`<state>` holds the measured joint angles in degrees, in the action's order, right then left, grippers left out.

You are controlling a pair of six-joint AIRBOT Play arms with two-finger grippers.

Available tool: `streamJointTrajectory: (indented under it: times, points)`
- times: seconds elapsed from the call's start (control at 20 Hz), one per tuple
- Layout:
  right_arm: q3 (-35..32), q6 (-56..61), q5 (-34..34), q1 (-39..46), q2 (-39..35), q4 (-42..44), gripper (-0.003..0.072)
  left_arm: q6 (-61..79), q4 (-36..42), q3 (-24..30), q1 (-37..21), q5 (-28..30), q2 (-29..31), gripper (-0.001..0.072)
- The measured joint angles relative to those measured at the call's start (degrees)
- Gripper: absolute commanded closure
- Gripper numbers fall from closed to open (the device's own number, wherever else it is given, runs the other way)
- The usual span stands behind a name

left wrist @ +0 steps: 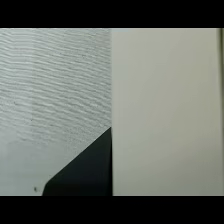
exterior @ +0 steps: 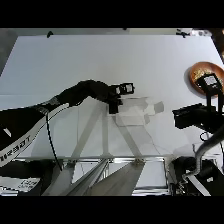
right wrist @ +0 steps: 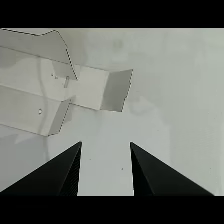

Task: Fold the box and place the chain.

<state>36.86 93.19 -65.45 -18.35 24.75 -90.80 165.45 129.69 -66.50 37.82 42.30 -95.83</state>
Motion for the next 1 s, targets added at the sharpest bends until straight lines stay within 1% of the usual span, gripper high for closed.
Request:
streamJointTrajectory:
  times: [0.25, 0.3, 1.0]
  points:
    - [-0.02, 0.02, 0.02, 0.0, -0.02, 0.0, 0.0347, -0.02, -0.24, -0.04, -0.02, 0.5, -0.55, 0.0705]
    - [0.0, 0.0, 0.02, 0.02, -0.02, 0.0, 0.0347, -0.02, -0.31, -0.04, -0.02, 0.59, -0.57, 0.0693]
    - [0.0, 0.02, 0.0, 0.0, 0.0, 0.81, 0.0347, -0.02, -0.9, -0.02, 0.07, 0.87, -0.68, 0.0694]
